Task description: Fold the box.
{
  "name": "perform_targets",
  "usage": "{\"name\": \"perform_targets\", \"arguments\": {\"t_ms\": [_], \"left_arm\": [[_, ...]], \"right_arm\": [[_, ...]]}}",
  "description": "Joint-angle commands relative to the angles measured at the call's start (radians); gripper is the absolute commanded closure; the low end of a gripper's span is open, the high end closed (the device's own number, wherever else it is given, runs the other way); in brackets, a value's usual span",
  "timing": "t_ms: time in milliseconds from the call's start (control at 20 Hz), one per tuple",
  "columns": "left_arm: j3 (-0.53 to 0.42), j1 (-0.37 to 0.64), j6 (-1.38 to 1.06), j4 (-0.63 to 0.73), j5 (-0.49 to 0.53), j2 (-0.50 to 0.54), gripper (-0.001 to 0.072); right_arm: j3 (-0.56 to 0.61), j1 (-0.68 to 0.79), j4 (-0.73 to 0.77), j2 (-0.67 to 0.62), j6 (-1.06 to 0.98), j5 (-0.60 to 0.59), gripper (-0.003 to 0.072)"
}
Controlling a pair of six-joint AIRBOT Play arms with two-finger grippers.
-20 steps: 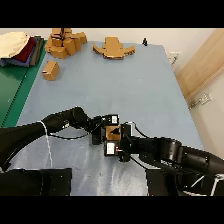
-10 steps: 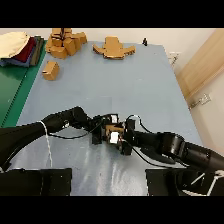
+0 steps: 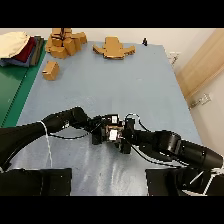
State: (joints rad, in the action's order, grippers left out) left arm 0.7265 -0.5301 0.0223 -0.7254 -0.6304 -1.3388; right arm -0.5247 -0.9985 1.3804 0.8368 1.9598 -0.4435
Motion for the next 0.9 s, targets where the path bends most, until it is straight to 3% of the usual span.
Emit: {"name": "perform_targets", "arguments": {"t_ms": [0,250,500,850], "left_arm": [[0.000,0.000,0.000,0.000,0.000,0.000,0.0326],[0.000,0.000,0.000,0.000,0.000,0.000,0.0326],[0.000,0.000,0.000,0.000,0.000,0.000,0.0326],[0.000,0.000,0.000,0.000,0.000,0.000,0.0326]], "right_arm": [[0.000,-0.001,0.081,-0.063,0.003,-0.017,0.0107],[0.001,0.033,0.095,-0.132,-0.041,-0.095,0.0108],[0.000,0.115,0.036,-0.063,-0.039,-0.019,0.0108],[0.000,0.032,0.030,0.034,0.040,0.013,0.0108]]}}
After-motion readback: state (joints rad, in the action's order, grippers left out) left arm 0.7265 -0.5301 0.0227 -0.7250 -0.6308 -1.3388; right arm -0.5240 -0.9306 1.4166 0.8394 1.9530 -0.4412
